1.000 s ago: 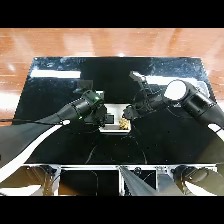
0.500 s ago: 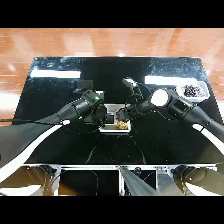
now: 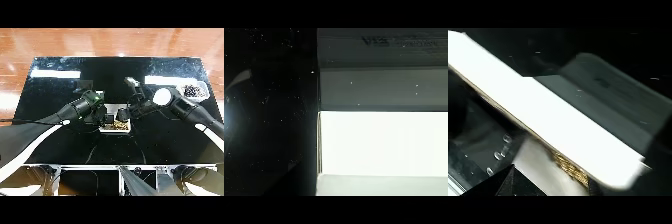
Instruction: Fold the box and place the chain.
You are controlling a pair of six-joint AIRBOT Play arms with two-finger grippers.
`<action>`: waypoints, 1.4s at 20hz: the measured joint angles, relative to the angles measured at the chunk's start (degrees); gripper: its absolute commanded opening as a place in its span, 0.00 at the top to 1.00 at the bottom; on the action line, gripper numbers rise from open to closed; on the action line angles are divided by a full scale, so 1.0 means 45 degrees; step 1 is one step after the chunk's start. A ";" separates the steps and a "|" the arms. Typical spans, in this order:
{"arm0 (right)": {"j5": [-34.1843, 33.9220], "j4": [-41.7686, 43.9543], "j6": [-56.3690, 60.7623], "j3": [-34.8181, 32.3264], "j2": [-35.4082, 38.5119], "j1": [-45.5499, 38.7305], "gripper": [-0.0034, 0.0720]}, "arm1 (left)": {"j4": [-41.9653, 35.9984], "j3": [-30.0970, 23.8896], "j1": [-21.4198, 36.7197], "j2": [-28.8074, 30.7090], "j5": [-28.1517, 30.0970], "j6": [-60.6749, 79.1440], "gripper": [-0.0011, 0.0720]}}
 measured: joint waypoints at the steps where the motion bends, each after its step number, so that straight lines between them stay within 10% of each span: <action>1: 0.0340 -0.0155 0.0000 0.0000 0.0262 -0.0248 0.24 | -0.0005 0.0000 0.0000 0.0000 0.0000 -0.0005 0.96; 13: 0.2934 -0.2667 0.0267 -0.3283 0.3784 -0.4158 0.24 | -0.0044 0.0000 0.0000 0.0000 -0.0005 -0.0010 0.95; 18: 0.2803 -0.2322 0.0282 -0.4299 0.3997 -0.4065 0.24 | -0.0403 0.0175 0.0000 -0.0010 0.0005 -0.0019 0.62; 20: 0.2744 -0.2215 0.0282 -0.4430 0.4017 -0.3929 0.23 | -0.0491 0.0345 0.0000 -0.0010 0.0034 0.0000 0.26; 28: 0.2195 -0.2186 0.0282 -0.4546 0.4036 -0.3798 0.23 | -0.0578 0.1360 0.0044 0.0432 0.1205 0.0811 0.24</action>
